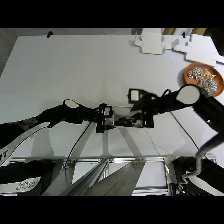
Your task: Fold the box and place the chain.
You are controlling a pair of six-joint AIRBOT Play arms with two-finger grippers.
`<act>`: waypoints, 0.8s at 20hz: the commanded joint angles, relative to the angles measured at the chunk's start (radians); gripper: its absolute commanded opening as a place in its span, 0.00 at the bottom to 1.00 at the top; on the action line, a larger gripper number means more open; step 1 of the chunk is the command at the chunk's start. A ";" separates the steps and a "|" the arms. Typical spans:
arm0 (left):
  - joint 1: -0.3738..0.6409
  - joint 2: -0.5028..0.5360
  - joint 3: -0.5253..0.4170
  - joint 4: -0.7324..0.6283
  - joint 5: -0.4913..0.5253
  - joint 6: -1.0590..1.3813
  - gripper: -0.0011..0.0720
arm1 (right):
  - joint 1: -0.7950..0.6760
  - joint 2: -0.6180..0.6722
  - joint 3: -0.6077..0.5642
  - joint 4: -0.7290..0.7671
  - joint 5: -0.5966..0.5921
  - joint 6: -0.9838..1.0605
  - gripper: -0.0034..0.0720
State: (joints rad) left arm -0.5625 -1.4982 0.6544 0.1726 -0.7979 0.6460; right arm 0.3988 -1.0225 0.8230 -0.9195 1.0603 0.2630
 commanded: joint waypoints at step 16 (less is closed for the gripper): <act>0.000 0.000 0.000 0.000 0.000 0.000 0.20 | -0.303 -0.161 -0.020 -0.177 0.068 -0.089 0.44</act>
